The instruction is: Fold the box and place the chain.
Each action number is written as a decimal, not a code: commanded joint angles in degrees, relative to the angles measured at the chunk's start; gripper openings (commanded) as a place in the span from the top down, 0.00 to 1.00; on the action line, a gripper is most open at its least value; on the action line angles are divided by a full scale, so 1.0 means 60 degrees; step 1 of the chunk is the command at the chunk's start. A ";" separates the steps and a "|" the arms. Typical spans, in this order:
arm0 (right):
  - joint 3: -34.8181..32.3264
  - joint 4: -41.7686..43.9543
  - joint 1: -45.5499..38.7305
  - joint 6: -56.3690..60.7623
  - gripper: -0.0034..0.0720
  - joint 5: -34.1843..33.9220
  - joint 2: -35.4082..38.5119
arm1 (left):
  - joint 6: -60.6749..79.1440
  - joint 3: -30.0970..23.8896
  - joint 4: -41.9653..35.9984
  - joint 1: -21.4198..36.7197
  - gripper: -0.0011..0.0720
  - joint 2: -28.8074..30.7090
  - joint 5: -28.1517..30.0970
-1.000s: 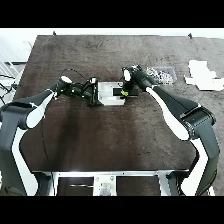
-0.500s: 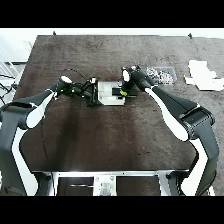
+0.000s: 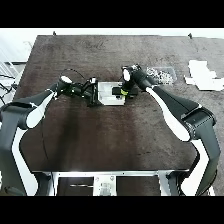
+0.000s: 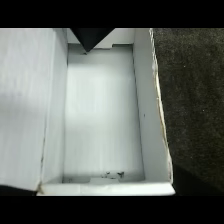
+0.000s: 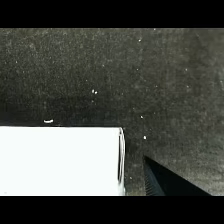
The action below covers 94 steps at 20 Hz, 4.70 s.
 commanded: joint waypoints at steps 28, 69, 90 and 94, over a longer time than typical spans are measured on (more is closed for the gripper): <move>0.0007 -0.0641 0.0004 0.0197 0.81 0.0149 -0.0029 | 0.0000 0.0004 0.0004 0.0007 0.41 0.0000 -0.0004; -0.0018 0.0455 -0.4499 -0.3625 0.42 -0.2371 0.1330 | 0.0000 0.0004 0.0004 0.0007 0.41 0.0000 0.0000; 0.0124 0.2153 -0.4758 -0.4776 0.93 -0.3177 0.0022 | 0.0000 0.0004 0.0004 0.0007 0.41 0.0000 0.0004; 0.0237 0.2153 -0.4707 -0.4776 0.93 -0.3093 0.0572 | 0.0000 0.0004 0.0004 0.0007 0.41 0.0000 0.0004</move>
